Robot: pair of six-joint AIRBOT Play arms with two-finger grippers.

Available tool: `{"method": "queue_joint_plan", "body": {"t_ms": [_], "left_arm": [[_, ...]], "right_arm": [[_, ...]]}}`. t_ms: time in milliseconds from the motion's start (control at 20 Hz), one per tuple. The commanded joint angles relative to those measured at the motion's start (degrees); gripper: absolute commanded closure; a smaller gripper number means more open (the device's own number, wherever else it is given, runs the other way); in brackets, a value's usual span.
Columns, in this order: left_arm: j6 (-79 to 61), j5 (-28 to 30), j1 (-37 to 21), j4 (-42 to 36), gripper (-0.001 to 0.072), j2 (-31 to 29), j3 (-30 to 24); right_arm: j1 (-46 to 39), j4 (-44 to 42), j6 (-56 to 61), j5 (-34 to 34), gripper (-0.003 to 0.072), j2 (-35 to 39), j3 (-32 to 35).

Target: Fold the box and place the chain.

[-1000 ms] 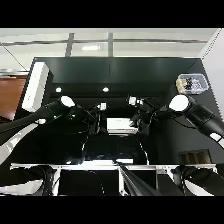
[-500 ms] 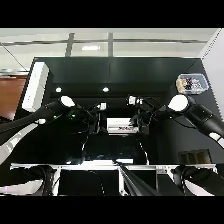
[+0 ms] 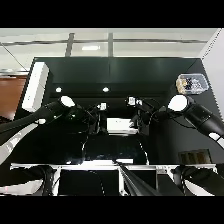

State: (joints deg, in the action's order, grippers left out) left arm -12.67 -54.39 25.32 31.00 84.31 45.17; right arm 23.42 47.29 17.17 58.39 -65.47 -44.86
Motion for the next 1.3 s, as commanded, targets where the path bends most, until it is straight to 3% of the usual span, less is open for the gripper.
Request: {"method": "queue_joint_plan", "body": {"t_ms": [0, 400, 600, 650, 700, 800, 1000, 1250], "left_arm": [[0.1, 0.0, 0.0, 0.0, 0.0415, 0.0, 0.0], [0.1, 0.0, 0.0, 0.0, 0.0414, 0.0, 0.0], [0.1, 0.0, 0.0, 0.0, 0.0414, 0.0, 0.0], [0.1, 0.0, 0.0, 0.0, 0.0414, 0.0, 0.0], [0.1, 0.0, 0.0, 0.0, 0.0414, 0.0, 0.0], [0.1, 0.0, 0.0, 0.0, 0.0414, 0.0, 0.0], [0.1, 0.0, 0.0, 0.0, 0.0414, 0.0, 0.0], [0.1, 0.0, 0.0, 0.0, 0.0414, 0.0, 0.0]], "right_arm": [[0.0, -0.1, 1.0, 0.1, 0.0424, -0.2, 0.0], [1.1, -0.2, 2.5, -0.2, 0.0424, 0.2, 1.6], [-2.3, 0.1, 21.2, 6.9, 0.0432, 3.8, -3.4], [-4.2, -0.3, 27.5, 9.3, 0.0605, 4.5, -3.5], [-5.7, -0.4, 31.7, 11.5, 0.0663, 4.5, -3.1], [-7.6, -6.7, 34.4, 11.7, 0.0664, 4.5, 0.0], [-7.9, -27.0, 34.5, 6.6, 0.0664, 2.9, 7.8], [-7.9, -27.3, 35.4, 1.5, 0.0663, -2.7, 11.0]]}}
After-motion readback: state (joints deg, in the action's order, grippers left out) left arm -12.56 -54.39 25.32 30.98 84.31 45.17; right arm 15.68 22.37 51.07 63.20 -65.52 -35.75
